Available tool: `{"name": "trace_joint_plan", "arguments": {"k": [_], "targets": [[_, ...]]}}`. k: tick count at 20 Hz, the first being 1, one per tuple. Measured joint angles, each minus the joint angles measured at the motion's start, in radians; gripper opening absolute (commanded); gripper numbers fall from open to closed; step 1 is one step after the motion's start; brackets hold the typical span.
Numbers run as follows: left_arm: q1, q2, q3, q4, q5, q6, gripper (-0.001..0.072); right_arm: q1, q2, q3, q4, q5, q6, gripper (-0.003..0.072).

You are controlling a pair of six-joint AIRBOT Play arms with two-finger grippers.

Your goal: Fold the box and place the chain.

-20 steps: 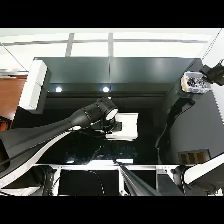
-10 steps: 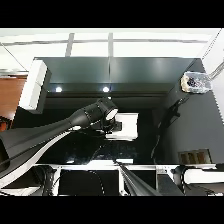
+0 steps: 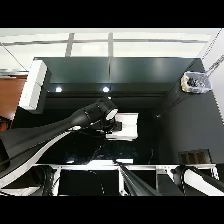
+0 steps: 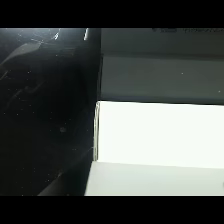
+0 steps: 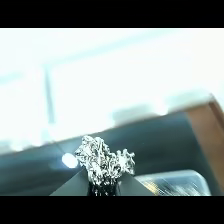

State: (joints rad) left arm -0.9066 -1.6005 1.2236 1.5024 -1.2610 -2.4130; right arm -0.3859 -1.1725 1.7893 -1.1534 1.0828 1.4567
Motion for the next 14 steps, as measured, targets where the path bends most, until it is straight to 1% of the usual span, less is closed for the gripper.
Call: {"name": "trace_joint_plan", "arguments": {"k": [3,6,10,14], "targets": [[0.0,0.0,0.0,0.0,0.0,0.0,0.0033,0.0,0.068,0.0,0.062,-0.02,-0.026,0.0012],[0.0,0.0,0.0,0.0,0.0,0.0,0.0033,0.0,0.103,0.0,0.099,-0.034,-0.045,0.0012],[0.0,0.0,0.0,0.0,-0.002,-0.001,0.0033,0.0,0.117,0.0,0.106,-0.064,-0.057,0.001],[0.0,0.0,0.0,0.0,-0.003,-0.001,0.0034,-0.002,0.1,0.0,0.076,-0.13,-0.062,0.0008]]}}
